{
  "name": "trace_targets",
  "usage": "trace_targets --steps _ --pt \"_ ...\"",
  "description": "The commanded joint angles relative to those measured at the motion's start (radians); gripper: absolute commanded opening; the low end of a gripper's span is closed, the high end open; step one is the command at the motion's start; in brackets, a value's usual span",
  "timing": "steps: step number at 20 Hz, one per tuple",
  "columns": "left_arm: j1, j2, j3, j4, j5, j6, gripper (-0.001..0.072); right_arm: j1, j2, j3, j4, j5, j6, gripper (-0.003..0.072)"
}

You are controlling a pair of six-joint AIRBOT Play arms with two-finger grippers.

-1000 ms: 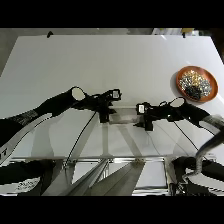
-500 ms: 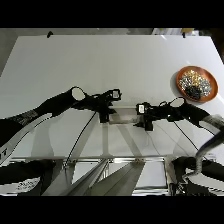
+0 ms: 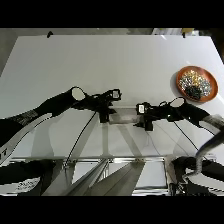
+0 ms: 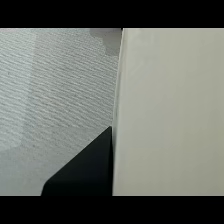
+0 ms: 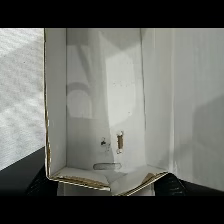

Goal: Fold the box and place the chain.

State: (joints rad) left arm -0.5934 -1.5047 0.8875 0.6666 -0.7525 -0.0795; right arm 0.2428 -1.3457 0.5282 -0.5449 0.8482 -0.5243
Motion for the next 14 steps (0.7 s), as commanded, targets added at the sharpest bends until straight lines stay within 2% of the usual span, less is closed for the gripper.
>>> trace_targets --steps 1,4,5,6,7,8,9,14 --pt "-0.001 0.0 0.0 0.0 0.0 0.0 0.001 0.001 -0.001 -0.001 0.0 0.0 0.0 0.0399" --pt "0.002 0.01 0.0 0.002 -0.003 0.0 0.0022 0.001 -0.001 -0.001 0.0 0.0 0.0 0.0399" --pt "0.005 0.023 0.0 0.005 -0.017 0.0 0.0138 0.001 -0.001 -0.001 0.0 0.0 0.0 0.0399" --pt "0.009 0.04 0.0 0.004 -0.033 0.0 0.031 0.001 -0.001 -0.001 0.0 0.0 0.0 0.0399" --pt "0.015 0.06 0.0 0.004 -0.045 -0.002 0.0439 0.001 -0.001 -0.001 0.0 0.0 0.0 0.0399" --pt "0.02 0.079 0.0 0.01 -0.05 -0.019 0.0502 0.001 -0.001 -0.001 0.0 0.0 0.0 0.0399" --pt "0.024 0.099 0.0 0.033 -0.06 -0.051 0.0534 0.001 -0.001 -0.001 0.0 0.001 0.0 0.0399" --pt "0.047 0.209 0.0 0.306 -0.186 -0.317 0.0523 0.001 -0.001 -0.001 0.0 0.001 0.0 0.0399"
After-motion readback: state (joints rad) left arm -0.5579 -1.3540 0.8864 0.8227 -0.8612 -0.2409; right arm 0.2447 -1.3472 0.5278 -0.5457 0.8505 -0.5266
